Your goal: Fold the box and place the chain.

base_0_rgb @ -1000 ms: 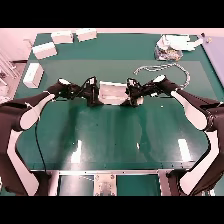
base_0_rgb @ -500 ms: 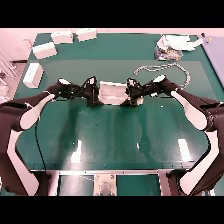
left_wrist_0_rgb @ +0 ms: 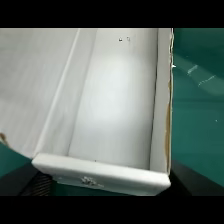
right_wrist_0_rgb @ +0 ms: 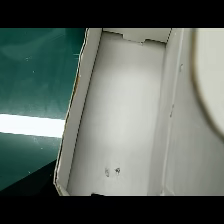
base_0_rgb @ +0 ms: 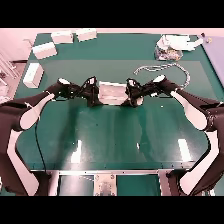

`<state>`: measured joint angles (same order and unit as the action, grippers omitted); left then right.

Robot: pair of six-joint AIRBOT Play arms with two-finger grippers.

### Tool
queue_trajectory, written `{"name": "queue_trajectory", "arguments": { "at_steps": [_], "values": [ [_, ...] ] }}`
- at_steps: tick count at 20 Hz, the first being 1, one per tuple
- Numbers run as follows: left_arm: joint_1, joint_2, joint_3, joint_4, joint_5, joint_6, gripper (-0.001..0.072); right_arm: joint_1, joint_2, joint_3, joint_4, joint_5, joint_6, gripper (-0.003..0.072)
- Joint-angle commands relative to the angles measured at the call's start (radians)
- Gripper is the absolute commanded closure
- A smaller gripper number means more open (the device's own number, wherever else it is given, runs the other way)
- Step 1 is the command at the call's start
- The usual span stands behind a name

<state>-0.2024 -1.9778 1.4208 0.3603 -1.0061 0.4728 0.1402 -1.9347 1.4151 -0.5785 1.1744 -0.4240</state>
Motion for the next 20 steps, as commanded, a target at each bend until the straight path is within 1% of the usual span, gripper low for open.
{"name": "queue_trajectory", "arguments": {
  "at_steps": [1, 2, 3, 4, 5, 20],
  "values": [
    [0.001, 0.0, 0.001, -0.002, 0.002, 0.0, 0.0, 0.001, 0.001, 0.0, 0.001, -0.002, 0.001, 0.0106],
    [0.001, 0.0, 0.001, -0.002, 0.002, 0.0, 0.0001, 0.001, 0.001, 0.0, 0.001, -0.002, 0.001, 0.0106],
    [0.001, 0.0, 0.001, -0.005, 0.0, 0.001, 0.0129, 0.001, 0.001, 0.0, 0.001, -0.002, 0.001, 0.0106],
    [0.001, 0.0, 0.002, -0.006, -0.003, 0.01, 0.0438, 0.001, 0.001, 0.0, 0.001, -0.002, 0.001, 0.0106],
    [0.001, 0.001, 0.001, -0.007, -0.005, 0.015, 0.0459, 0.001, 0.001, 0.0, 0.001, -0.002, 0.001, 0.0106],
    [0.001, 0.001, 0.001, -0.009, -0.007, 0.017, 0.046, 0.001, 0.001, 0.0, 0.001, -0.002, 0.001, 0.0106]
  ]
}}
